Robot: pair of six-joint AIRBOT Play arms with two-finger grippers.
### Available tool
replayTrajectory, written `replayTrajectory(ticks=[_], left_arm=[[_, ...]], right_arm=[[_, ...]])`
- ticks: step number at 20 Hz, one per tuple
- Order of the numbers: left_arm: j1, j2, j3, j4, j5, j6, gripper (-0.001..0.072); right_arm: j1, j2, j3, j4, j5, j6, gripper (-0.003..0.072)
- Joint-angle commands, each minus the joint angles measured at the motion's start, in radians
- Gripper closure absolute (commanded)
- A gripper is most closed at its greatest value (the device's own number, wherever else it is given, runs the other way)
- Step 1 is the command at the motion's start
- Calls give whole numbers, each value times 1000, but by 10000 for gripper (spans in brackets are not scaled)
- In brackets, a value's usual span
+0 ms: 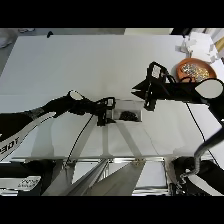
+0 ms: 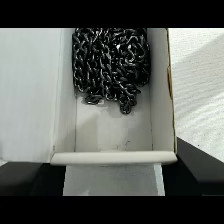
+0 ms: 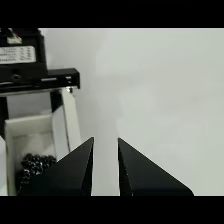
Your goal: Fold the box and place the chain.
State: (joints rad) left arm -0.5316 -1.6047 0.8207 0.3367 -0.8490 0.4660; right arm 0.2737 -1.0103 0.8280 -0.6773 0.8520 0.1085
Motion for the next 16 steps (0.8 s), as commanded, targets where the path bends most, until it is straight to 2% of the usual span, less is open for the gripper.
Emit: replayTrajectory(ticks=[1,2,5,10,12,14,16], left_arm=[[0,0,0,0,0,0,699],[0,0,0,0,0,0,699],[0,0,0,0,0,0,699],[0,0,0,0,0,0,699],[0,0,0,0,0,0,699],[0,0,0,0,0,0,699],[0,0,0,0,0,0,699]], right_arm=[[-27,-90,23,-31,24,24,612],[-35,-108,23,-40,29,43,640],[-39,-135,23,-75,52,57,639],[-39,-178,21,-79,193,54,619],[-33,-175,21,-74,235,47,505],[-10,-174,21,-75,246,47,442],[27,-174,19,-82,244,47,433]])
